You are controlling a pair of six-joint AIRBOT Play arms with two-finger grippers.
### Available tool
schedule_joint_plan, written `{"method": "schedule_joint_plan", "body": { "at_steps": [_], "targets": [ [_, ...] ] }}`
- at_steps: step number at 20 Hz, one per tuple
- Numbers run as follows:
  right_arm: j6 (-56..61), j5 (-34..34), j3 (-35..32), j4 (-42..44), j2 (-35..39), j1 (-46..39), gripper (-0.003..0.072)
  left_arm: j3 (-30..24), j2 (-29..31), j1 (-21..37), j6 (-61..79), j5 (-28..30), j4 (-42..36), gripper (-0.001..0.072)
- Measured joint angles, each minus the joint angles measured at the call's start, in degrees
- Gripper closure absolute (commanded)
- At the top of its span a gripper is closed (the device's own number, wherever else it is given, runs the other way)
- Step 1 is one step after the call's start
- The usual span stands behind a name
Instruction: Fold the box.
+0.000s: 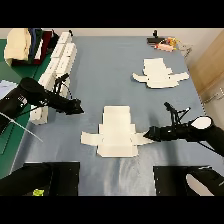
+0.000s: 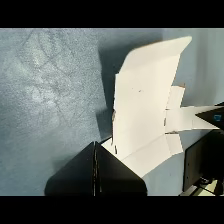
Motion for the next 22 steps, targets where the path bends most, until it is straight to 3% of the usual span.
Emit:
{"method": "schedule_joint_plan", "body": {
  "at_steps": [1, 2, 10, 15, 22],
  "targets": [
    [0.0, -0.6, -0.3, -0.4, 0.5, 1.8, 0.0684, 0.0, 0.0, 0.0, 0.4, 0.0, 0.0, 0.0324],
    [0.1, -1.6, -0.6, -1.0, 1.0, 3.7, 0.0684, -0.1, 0.0, 0.0, 0.8, 0.2, 0.0, 0.0242],
    [0.5, -8.8, -1.2, -4.7, 2.0, 14.5, 0.0684, -0.3, -2.4, 0.1, 4.2, -0.3, -0.6, 0.0245],
    [0.9, -10.7, -1.2, -5.1, 2.1, 16.0, 0.0684, -1.4, -7.6, 0.1, 8.6, -4.5, -2.9, 0.0245],
    [1.0, -11.2, -1.3, -5.2, 2.0, 16.3, 0.0684, -5.4, -9.5, 0.1, 16.9, -5.9, -7.7, 0.0245]
  ]
}}
